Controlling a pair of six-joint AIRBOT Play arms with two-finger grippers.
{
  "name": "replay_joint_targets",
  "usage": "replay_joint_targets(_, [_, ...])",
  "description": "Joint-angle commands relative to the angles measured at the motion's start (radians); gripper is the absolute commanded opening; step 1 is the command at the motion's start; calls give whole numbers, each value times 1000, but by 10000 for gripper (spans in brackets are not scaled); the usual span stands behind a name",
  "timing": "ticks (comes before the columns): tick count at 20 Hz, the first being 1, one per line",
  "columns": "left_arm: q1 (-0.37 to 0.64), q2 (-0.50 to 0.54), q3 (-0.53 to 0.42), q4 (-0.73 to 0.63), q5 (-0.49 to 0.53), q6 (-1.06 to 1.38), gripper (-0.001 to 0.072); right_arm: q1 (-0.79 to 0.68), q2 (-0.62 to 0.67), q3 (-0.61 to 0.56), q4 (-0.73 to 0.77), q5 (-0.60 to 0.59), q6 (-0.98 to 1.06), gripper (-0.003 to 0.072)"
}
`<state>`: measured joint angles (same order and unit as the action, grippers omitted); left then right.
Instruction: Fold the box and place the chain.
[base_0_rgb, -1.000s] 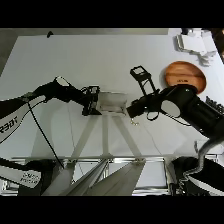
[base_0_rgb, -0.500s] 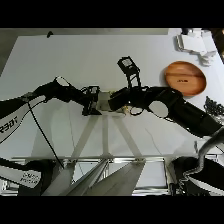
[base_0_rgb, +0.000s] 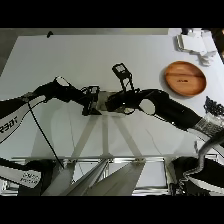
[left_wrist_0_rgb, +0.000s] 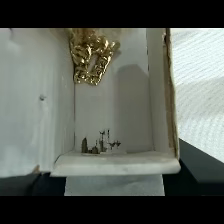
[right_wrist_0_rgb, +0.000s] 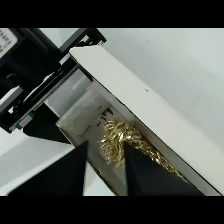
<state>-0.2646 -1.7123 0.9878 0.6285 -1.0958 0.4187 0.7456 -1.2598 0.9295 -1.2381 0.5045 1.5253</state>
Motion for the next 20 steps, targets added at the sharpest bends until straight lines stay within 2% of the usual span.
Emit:
replay_joint_targets(1, [1,0,0,0,0,0,76,-9,39,0,2,46,-186,353])
replay_joint_targets(7, [1,0,0,0,0,0,76,-245,199,-3,1,302,-469,353])
replay_joint_targets(10, [1,0,0,0,0,0,76,-384,191,-12,2,377,-668,364])
replay_joint_targets(12, [1,0,1,0,0,0,76,-449,146,-29,8,375,-789,496])
replay_joint_targets(15, [1,0,0,0,0,0,76,-491,34,-32,68,371,-1014,535])
replay_joint_targets(18, [1,0,0,0,0,0,76,-492,-104,-32,216,375,-1316,549])
replay_joint_targets(20, [1,0,0,0,0,0,76,-491,-183,-32,316,378,-1469,592])
